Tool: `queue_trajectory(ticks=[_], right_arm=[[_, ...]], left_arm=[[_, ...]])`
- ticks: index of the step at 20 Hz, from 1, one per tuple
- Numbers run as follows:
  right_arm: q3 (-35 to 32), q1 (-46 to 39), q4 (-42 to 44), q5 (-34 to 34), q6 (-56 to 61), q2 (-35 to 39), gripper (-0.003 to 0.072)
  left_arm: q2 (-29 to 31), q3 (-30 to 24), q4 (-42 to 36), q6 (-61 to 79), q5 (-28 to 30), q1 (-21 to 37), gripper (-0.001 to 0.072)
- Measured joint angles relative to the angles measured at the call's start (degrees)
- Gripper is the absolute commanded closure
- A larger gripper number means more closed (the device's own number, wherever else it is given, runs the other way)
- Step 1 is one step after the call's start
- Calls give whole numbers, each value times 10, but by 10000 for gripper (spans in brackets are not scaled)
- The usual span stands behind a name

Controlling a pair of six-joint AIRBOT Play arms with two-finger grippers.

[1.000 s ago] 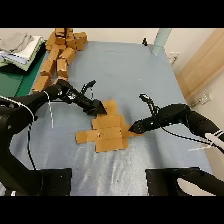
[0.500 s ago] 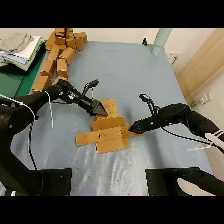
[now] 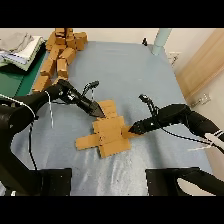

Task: Fold the box.

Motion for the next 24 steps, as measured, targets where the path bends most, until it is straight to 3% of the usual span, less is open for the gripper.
queue_trajectory(ticks=[1,3,4,10,11,13,14,15,24], right_arm=[[0,0,0,0,0,0,615],[0,0,0,0,3,0,128],[1,-2,-4,0,13,0,92],[50,-42,-91,-2,159,0,107],[66,-53,-101,-1,177,0,160],[100,-75,-114,1,205,0,452],[117,-85,-119,2,214,0,565],[130,-92,-123,3,222,0,623],[165,-110,-100,22,253,-30,646]], left_arm=[[0,0,0,4,0,0,699],[1,0,2,14,7,0,703],[2,0,1,22,14,-1,703],[44,-10,4,110,76,-24,704],[56,-16,5,130,89,-31,704],[79,-35,5,173,118,-49,704],[89,-46,4,196,131,-57,702],[98,-56,5,221,143,-65,701],[119,-86,48,350,177,-116,698]])
